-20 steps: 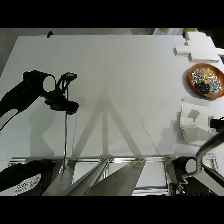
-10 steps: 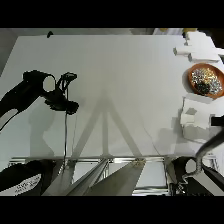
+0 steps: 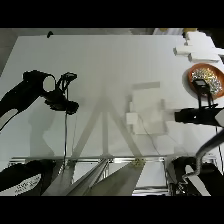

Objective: Fold the box and place the chain.

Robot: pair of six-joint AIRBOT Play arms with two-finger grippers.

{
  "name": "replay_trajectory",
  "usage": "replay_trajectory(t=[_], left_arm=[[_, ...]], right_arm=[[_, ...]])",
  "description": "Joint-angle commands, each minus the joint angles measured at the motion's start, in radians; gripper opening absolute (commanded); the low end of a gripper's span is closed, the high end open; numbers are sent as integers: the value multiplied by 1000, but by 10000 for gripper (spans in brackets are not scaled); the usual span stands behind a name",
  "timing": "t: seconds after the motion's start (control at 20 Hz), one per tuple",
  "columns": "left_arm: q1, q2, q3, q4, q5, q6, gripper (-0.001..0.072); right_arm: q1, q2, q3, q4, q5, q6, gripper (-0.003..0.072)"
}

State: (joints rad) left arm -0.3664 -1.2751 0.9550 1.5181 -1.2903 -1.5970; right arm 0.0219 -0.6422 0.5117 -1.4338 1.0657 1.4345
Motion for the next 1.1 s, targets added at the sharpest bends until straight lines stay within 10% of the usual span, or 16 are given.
replay_trajectory(t=[0.0,0.55,0.9,1.05], left_arm=[[1,0,0,0,2,0,474],[1,-13,0,-224,274,104,395],[1,-114,0,-856,180,816,399],[1,-203,0,-990,123,930,570]], right_arm=[[182,81,-97,111,-87,19,16],[354,87,-134,142,-217,62,18],[354,87,-134,220,-292,61,18],[354,87,-134,238,-291,61,18]])
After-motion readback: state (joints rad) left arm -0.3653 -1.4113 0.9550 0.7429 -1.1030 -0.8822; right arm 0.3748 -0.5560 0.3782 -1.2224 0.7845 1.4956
